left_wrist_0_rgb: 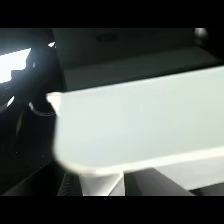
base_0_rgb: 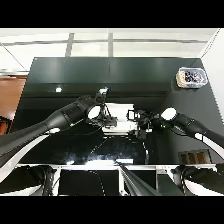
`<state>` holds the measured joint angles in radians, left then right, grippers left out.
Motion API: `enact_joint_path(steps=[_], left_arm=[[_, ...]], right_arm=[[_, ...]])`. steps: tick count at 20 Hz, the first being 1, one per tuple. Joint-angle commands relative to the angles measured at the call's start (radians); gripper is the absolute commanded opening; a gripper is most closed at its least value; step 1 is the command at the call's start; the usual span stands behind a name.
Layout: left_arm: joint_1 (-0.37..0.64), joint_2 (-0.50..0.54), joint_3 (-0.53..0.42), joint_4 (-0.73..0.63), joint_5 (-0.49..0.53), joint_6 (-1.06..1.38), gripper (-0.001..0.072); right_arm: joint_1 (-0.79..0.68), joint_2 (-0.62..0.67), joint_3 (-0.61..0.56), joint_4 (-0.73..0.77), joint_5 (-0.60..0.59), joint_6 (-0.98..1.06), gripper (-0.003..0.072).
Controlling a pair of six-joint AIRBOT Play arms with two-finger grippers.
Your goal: Fold the box and place the chain.
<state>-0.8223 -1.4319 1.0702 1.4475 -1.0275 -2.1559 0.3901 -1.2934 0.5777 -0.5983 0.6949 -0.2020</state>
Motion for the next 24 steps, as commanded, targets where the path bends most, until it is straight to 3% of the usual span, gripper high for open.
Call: enact_joint_path(steps=[1, 5, 6, 24], left_arm=[[-0.013, -0.042, 0.039, 0.049, -0.063, -0.054, 0.0349], [-0.013, -0.075, 0.065, 0.094, -0.102, -0.105, 0.0339], [-0.013, -0.079, 0.069, 0.098, -0.105, -0.104, 0.0275], [-0.009, -0.087, 0.075, 0.109, -0.083, -0.157, 0.0295]], right_arm=[[0.001, 0.000, -0.001, 0.000, 0.000, 0.000, 0.0199], [0.001, 0.000, -0.001, 0.000, 0.000, 0.000, 0.0199], [0.001, 0.000, -0.001, 0.000, 0.000, 0.000, 0.0199], [0.001, 0.000, -0.001, 0.000, 0.000, 0.000, 0.0198]])
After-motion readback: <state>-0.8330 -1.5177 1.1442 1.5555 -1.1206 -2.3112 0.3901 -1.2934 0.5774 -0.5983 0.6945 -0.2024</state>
